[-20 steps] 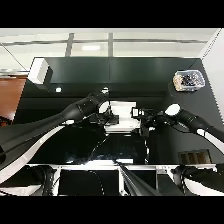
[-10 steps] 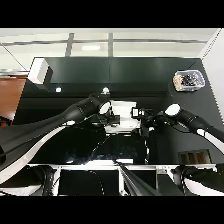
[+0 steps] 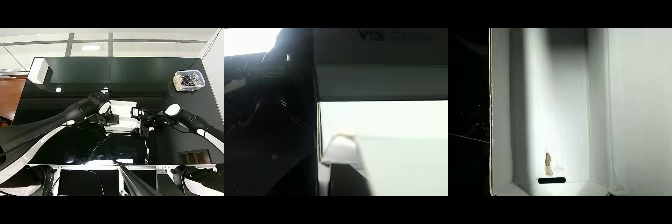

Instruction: Fold the box and place the chain.

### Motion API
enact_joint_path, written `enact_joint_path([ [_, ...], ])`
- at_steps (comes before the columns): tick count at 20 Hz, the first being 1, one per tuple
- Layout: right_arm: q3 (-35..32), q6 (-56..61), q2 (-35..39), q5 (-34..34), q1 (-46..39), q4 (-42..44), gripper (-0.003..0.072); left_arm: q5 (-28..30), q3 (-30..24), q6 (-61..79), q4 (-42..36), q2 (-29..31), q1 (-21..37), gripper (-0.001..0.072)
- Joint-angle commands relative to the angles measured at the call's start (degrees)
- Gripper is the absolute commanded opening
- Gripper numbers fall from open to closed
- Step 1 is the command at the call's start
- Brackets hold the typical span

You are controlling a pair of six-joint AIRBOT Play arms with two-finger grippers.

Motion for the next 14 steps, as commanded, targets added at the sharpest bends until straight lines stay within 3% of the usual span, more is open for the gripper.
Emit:
enact_joint_path([
  [1,0.0,4.02,1.09,-0.63,-0.11,-0.52,0.0568,0.04,0.04,-0.11,-0.42,-0.02,-0.02,0.0024],
  [8,0.0,17.25,12.57,5.05,-0.59,-13.14,0.0587,-0.26,0.04,-0.11,-0.17,0.0,-0.04,0.0024],
  [9,0.0,17.73,12.72,6.43,-0.57,-13.77,0.0719,-0.24,0.04,-0.11,-0.13,0.0,-0.04,0.0024],
  [14,-0.13,16.17,12.63,5.31,-0.57,-15.19,0.072,-0.24,0.04,-0.11,-0.09,0.0,-0.02,0.0024],
])
